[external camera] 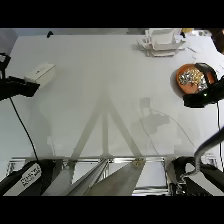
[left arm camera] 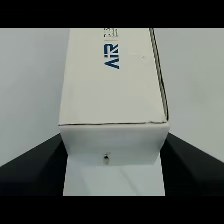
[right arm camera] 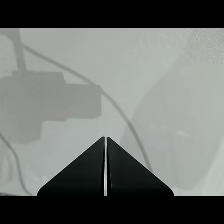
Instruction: Fold the box and place the chain.
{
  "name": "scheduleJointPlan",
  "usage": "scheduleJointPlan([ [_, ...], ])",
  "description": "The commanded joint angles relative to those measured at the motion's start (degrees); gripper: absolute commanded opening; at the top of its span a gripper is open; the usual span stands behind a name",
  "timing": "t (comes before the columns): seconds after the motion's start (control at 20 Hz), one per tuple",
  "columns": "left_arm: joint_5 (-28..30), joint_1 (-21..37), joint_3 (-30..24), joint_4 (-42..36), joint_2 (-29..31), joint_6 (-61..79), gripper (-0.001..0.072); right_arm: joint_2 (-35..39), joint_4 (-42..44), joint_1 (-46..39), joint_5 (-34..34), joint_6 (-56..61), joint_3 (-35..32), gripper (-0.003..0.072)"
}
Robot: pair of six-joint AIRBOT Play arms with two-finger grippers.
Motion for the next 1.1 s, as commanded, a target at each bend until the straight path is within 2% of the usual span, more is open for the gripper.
scheduleJointPlan([
  [0.0,1.6,5.1,0.0,1.5,-3.8,-4.8,0.004,0.0,0.0,0.0,0.0,0.0,0.0,0.0023],
  [0.2,1.4,5.2,0.0,1.5,-8.6,-4.8,0.0041,0.0,0.0,0.0,0.0,0.0,0.0,0.0023],
  [0.25,1.0,5.2,0.0,1.7,-9.6,-4.8,0.0087,0.0,0.0,0.0,0.0,0.0,0.0,0.0023],
  [0.3,0.5,5.2,0.0,2.8,-10.5,-4.8,0.0235,0.0,0.0,0.0,0.0,0.0,0.0,0.0023],
  [0.35,-0.2,5.2,0.0,3.8,-11.2,-4.8,0.0343,0.0,0.0,0.0,0.0,0.0,0.0,0.0023],
  [0.4,-0.6,5.2,0.0,4.8,-11.8,-4.9,0.0406,0.0,0.0,0.0,0.0,0.0,0.0,0.0023],
  [0.55,-0.7,5.2,0.0,6.0,-12.2,-7.3,0.0533,0.0,0.0,0.0,0.0,0.0,0.0,0.0023],
  [0.75,-0.9,5.2,0.0,6.0,-10.7,-7.9,0.054,0.0,0.0,0.0,0.0,0.0,0.0,0.0023],
  [0.85,-0.3,5.0,0.0,6.9,-8.3,-8.7,0.0588,0.0,0.0,0.0,0.0,0.0,0.0,0.0023],
  [0.95,-0.5,4.9,0.0,8.8,-5.3,-9.7,0.06,0.0,0.0,0.0,0.0,0.0,0.0,0.0023],
  [1.05,-0.6,4.9,0.0,10.9,-2.8,-14.8,0.0702,0.0,0.0,0.0,0.0,0.0,0.0,0.0023],
])
